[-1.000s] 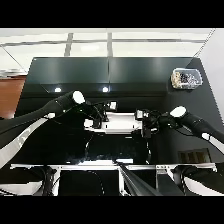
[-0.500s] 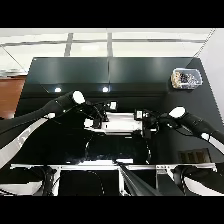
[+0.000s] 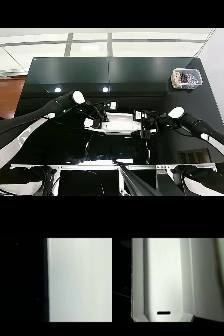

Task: Fold the box and place the chain.

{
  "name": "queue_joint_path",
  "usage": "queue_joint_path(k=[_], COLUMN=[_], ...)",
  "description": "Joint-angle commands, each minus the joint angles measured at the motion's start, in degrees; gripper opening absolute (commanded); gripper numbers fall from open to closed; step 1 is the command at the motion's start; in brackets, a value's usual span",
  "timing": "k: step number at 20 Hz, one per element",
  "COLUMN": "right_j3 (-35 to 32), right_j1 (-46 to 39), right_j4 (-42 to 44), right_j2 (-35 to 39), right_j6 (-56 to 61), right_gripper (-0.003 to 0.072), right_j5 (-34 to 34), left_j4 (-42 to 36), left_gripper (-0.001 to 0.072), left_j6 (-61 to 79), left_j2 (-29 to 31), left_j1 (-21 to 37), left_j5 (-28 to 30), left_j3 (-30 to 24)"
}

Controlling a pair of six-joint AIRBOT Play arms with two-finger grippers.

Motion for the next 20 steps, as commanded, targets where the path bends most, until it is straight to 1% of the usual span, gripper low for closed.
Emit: queue_joint_path(k=[1,12,18,20], right_j3=[-0.07,0.37,1.14,1.14], right_j1=[0.61,0.72,1.16,1.14], right_j4=[-0.90,-1.46,-3.28,-5.46], right_j2=[-0.07,-0.52,-1.27,-1.42], right_j6=[1.18,2.91,4.90,6.56], right_gripper=[0.0601,0.0601,0.0600,0.0599], right_j5=[-1.07,-1.68,-1.62,-1.51], left_j4=[0.00,0.00,0.00,0.00], left_gripper=[0.0031,0.0031,0.0031,0.0031], left_j6=[0.00,0.00,0.00,0.00], left_j2=[0.04,0.04,0.04,0.04], left_j1=[-0.02,-0.02,-0.02,-0.02], left_j5=[0.00,0.00,0.00,0.00], left_j3=[0.07,0.07,0.07,0.07])
